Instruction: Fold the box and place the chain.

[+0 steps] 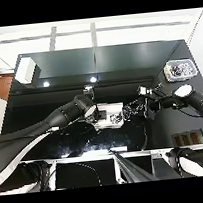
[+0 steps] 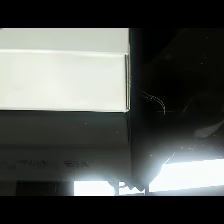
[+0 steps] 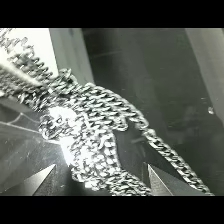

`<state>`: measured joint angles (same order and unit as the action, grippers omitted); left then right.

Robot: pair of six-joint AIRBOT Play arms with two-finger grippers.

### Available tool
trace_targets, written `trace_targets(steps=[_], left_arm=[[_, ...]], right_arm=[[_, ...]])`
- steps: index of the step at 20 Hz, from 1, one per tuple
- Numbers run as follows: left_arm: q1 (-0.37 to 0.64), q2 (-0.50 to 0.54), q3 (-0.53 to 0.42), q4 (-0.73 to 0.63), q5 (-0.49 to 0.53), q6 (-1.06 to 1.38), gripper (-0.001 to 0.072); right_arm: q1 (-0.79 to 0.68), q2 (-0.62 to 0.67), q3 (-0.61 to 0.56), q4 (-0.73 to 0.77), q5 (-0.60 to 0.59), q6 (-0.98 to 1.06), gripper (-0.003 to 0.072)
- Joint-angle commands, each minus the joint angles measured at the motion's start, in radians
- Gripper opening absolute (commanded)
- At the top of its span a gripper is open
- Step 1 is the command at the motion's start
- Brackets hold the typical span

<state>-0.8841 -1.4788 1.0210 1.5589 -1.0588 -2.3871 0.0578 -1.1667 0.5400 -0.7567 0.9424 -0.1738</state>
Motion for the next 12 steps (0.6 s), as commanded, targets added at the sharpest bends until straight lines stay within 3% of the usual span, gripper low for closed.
trace_targets(steps=[1, 10, 11, 12], left_arm=[[0.001, -0.001, 0.000, 0.000, 0.002, 0.000, 0.0036], [0.001, -0.001, 0.000, 0.000, 0.002, 0.000, 0.0036], [0.001, -0.001, 0.000, 0.000, 0.002, 0.000, 0.0036], [0.001, -0.001, 0.000, 0.000, 0.002, 0.000, 0.0036]], right_arm=[[0.001, -0.021, -0.019, 0.005, -0.006, -0.067, 0.0706], [0.119, -0.048, -0.019, 0.020, -0.151, -0.084, 0.0704], [0.119, -0.048, -0.019, 0.018, -0.159, -0.076, 0.0691], [0.119, -0.048, -0.019, 0.009, -0.162, -0.057, 0.0576]])
